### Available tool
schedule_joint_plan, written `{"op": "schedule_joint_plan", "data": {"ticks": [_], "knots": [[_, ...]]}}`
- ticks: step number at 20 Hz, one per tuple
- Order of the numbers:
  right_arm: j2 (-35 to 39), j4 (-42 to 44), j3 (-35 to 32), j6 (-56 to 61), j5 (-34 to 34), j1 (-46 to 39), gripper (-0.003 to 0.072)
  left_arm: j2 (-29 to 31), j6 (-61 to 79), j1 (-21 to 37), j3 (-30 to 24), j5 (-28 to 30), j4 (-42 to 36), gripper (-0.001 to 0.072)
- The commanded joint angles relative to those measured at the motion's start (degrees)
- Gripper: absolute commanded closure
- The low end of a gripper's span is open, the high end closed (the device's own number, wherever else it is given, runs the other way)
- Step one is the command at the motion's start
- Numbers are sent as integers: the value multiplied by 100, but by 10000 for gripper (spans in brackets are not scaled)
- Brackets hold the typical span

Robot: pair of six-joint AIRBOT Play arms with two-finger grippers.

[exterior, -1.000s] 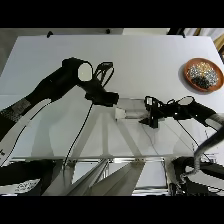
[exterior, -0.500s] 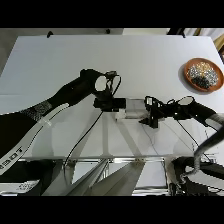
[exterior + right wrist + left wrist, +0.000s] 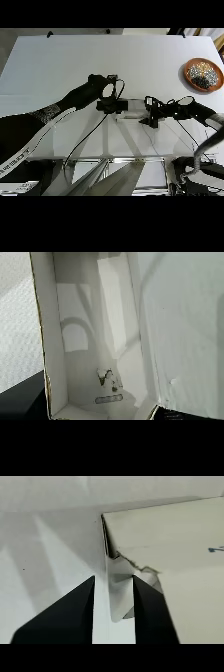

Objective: Fold the box and place the chain.

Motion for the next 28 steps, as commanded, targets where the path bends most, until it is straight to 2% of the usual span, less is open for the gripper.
{"op": "schedule_joint_plan", "data": {"ticks": [1,4,5,6,10,11,12,13,18,20,28], "knots": [[2,0,-2,0,2,2,235,-50,-151,-37,0,129,63,559],[2,0,-2,0,2,2,235,-109,-155,-98,0,129,63,582],[2,0,-2,0,2,2,235,-133,-153,-120,2,129,66,689],[4,0,-2,0,2,2,235,-166,-155,-149,2,129,68,701],[2,0,-2,2,2,2,235,-306,-151,-256,0,146,122,689],[4,0,-2,0,4,2,235,-330,-151,-286,2,173,190,641],[4,0,-2,0,2,2,235,-348,-151,-297,0,177,264,560],[4,0,-2,0,4,2,235,-367,-153,-326,0,177,319,522],[2,-4,-2,2,4,2,235,-382,-155,-326,0,310,341,527],[2,-2,-2,0,2,2,235,-389,-157,-326,0,369,343,567],[2,-4,-2,0,4,2,235,-551,-155,-461,0,352,369,576]]}}
